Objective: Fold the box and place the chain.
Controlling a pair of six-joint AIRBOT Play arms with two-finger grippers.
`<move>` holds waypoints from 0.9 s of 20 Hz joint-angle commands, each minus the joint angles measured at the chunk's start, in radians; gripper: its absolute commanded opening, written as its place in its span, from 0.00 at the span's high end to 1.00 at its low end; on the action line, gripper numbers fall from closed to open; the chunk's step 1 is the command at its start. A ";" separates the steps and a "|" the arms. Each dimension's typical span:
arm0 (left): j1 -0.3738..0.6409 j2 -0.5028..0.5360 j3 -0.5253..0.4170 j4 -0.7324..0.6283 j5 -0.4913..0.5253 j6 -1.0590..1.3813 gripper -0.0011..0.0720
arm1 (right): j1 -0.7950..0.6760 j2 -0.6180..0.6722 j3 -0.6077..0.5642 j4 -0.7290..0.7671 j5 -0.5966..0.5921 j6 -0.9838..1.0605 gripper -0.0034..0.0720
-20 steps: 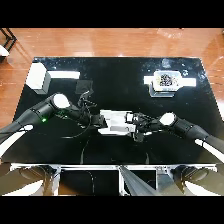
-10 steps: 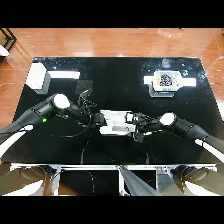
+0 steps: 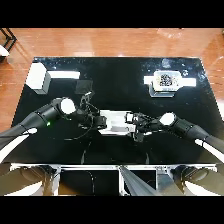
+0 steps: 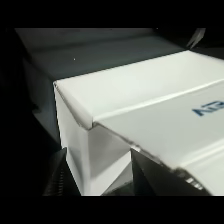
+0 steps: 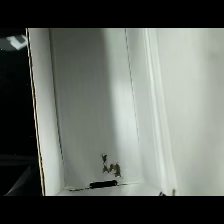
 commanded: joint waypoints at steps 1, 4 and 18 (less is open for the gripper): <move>-0.027 -0.001 0.001 0.072 0.034 -0.072 0.30 | 0.001 -0.001 0.000 0.000 0.000 0.000 0.64; -0.028 -0.003 0.001 0.075 0.044 -0.088 0.30 | 0.001 -0.001 0.000 0.000 0.000 0.000 0.64; -0.173 -0.017 0.010 0.367 0.067 -0.444 0.38 | 0.001 -0.001 0.000 0.000 -0.007 0.008 0.64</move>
